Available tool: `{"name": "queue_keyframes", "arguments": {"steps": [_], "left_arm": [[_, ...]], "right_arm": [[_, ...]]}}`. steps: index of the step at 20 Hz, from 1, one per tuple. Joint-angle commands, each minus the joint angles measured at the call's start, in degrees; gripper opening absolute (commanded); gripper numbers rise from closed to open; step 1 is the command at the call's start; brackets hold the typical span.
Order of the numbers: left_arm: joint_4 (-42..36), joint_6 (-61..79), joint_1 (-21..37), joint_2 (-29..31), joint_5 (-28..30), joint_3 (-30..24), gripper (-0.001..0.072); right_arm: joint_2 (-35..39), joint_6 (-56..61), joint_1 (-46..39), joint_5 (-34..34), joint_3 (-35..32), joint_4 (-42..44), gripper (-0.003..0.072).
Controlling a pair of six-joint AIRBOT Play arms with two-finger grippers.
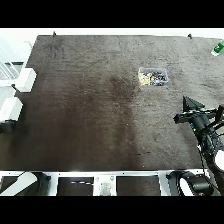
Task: Fold the box and place the chain.
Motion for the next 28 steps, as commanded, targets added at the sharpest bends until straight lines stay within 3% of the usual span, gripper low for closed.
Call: {"name": "queue_keyframes", "arguments": {"steps": [1,5,6,7,8,12,14,17,21,22,23,25,26,28], "left_arm": [[-0.5,2.7,0.1,-1.7,1.0,0.3,0.0016],[0.1,3.6,0.1,-1.7,-1.4,0.3,0.002],[0.1,3.8,0.1,-1.7,-2.1,0.3,0.0203],[0.1,4.1,0.1,-1.7,-2.3,0.3,0.0555],[0.1,4.0,0.1,-1.6,-2.2,0.3,0.0691],[0.3,2.5,0.1,-1.4,-2.7,0.7,0.072],[3.7,0.0,0.1,-1.4,-6.3,2.8,0.072],[14.1,-9.0,0.1,-1.4,-11.2,9.2,0.072],[13.6,-11.1,0.1,-1.2,-20.6,20.4,0.072],[11.5,-11.4,0.1,-1.0,-23.6,23.6,0.0718],[8.6,-11.4,0.1,-0.4,-25.8,26.0,0.0614],[1.5,-10.9,0.1,1.4,-29.0,29.8,0.0056],[-2.1,-10.4,-0.2,2.5,-29.6,30.9,0.0016],[-6.0,-9.7,-1.9,6.1,-26.8,31.3,0.0013]], "right_arm": [[0.0,0.0,0.0,0.0,0.0,0.0,0.0007],[0.0,0.0,0.0,0.0,0.0,0.0,0.0008],[0.0,0.0,0.0,0.0,0.0,0.0,0.0008],[0.0,0.0,0.0,0.0,0.0,0.0,0.0008],[0.0,0.0,0.0,0.0,0.0,0.0,0.0008],[0.0,0.0,0.0,0.0,0.0,0.0,0.0007],[0.0,0.0,0.0,0.0,0.0,0.0,0.0008],[0.0,0.0,0.0,0.0,0.0,0.0,0.0008],[0.0,0.0,-0.1,0.0,0.0,0.0,0.0008],[0.0,0.0,0.0,0.0,0.0,0.0,0.0007],[0.0,0.0,0.0,0.0,0.0,0.0,0.0008],[0.1,0.0,0.0,0.0,0.0,0.0,0.0008],[0.0,0.0,0.0,0.0,0.0,0.0,0.0008],[0.0,0.0,-0.1,0.0,0.0,0.0,0.0008]]}}
